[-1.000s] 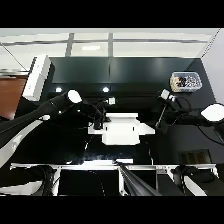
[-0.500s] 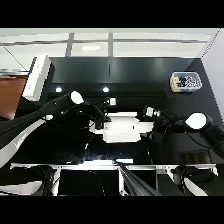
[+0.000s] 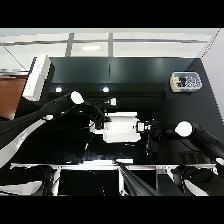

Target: Fold the box and place the chain.

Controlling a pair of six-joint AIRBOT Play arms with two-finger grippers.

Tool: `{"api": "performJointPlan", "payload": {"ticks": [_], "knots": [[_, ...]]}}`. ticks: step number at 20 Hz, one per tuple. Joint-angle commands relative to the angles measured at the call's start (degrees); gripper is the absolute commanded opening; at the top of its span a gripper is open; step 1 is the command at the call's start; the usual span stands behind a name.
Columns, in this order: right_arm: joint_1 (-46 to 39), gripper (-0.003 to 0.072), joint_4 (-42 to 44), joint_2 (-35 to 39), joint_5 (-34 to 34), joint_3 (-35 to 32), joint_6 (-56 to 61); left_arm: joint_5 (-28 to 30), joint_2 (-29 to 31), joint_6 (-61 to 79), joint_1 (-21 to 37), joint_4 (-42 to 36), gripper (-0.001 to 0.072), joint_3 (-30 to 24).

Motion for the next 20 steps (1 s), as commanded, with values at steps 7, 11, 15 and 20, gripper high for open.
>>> {"api": "performJointPlan", "payload": {"ticks": [7,11,15,20], "knots": [[1.0,0.0706,11.0,-0.9,-9.7,0.5,-5.6,0.0,0.0,0.0,0.0,0.0,0.0031,0.0],[0.9,0.0707,10.2,-0.9,-8.4,4.2,-6.0,0.0,0.0,0.0,0.0,0.0,0.0031,0.0],[0.9,0.0706,10.3,-0.9,-8.9,5.4,-7.8,0.0,0.0,0.0,0.0,0.0,0.0031,0.0],[-0.4,0.0706,10.5,-2.5,-12.2,5.5,-7.8,0.0,0.0,0.0,0.0,0.0,0.0031,0.0]]}}
